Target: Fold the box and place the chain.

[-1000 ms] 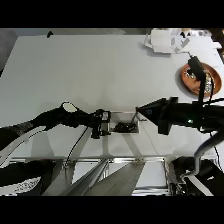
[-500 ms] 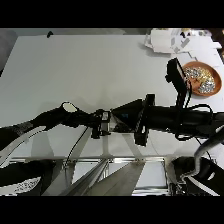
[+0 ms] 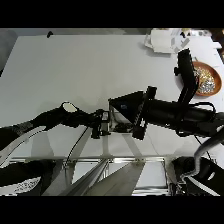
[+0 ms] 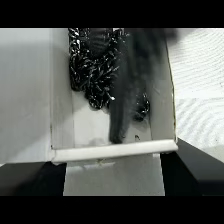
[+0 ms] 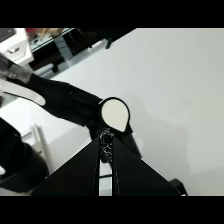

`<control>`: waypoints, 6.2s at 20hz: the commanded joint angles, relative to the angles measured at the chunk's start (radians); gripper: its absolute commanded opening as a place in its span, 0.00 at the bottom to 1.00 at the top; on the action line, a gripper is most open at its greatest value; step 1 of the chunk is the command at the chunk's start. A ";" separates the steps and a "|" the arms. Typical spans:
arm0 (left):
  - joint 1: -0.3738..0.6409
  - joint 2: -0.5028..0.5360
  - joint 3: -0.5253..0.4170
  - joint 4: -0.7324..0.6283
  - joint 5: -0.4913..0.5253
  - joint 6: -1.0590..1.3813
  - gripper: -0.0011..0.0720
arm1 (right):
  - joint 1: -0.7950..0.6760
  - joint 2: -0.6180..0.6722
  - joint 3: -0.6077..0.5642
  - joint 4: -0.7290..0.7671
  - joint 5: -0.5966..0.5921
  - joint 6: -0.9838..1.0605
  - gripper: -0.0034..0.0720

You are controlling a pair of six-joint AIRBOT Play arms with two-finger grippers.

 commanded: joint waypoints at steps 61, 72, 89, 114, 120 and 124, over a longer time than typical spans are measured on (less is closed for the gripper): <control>0.000 0.001 0.000 0.000 0.000 0.000 0.22 | -0.020 -0.492 0.050 -0.364 0.373 -0.531 0.38; 0.000 0.001 0.000 0.000 0.000 0.000 0.22 | 0.014 -0.475 0.025 -0.411 0.346 -0.519 0.39; 0.000 0.001 0.000 0.000 0.000 0.000 0.22 | 0.069 -0.436 0.007 -0.618 0.225 -0.338 0.28; 0.000 0.001 0.000 0.000 0.000 0.000 0.22 | 0.067 -0.391 -0.045 -0.520 0.258 -0.346 0.58; 0.000 0.001 0.000 0.000 0.000 0.000 0.22 | 0.067 -0.344 -0.045 -0.520 0.255 -0.345 0.23; 0.000 0.001 0.000 0.000 0.000 0.000 0.22 | 0.067 -0.397 -0.045 -0.520 0.249 -0.335 0.08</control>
